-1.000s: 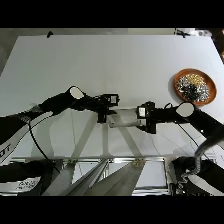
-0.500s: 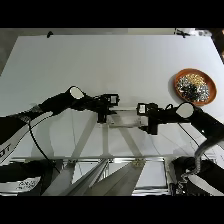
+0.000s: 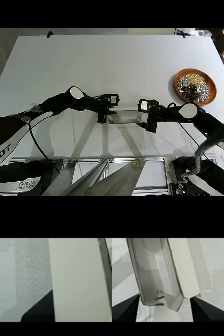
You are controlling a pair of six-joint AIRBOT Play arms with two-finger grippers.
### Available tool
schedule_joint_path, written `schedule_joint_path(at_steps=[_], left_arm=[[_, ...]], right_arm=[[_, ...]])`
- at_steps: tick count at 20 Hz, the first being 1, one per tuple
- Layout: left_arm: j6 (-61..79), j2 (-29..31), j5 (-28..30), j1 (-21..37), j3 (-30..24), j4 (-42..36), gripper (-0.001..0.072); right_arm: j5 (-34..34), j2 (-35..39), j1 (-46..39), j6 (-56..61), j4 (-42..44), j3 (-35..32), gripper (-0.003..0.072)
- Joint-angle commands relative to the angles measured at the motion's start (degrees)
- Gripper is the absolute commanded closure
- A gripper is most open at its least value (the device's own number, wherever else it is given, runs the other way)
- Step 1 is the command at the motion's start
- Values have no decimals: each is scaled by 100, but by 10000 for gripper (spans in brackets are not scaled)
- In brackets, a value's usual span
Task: Fold the box and place the chain.
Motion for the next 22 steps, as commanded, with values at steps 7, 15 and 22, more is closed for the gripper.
schedule_joint_path(at_steps=[7,15,22], left_arm=[[0,2,2,0,0,0,698],[0,4,4,0,0,0,698],[0,4,2,-2,0,0,698]], right_arm=[[-173,-214,0,-988,20,4,7],[223,-667,-190,-1563,739,28,15],[306,-1029,-190,-1867,850,28,17]])
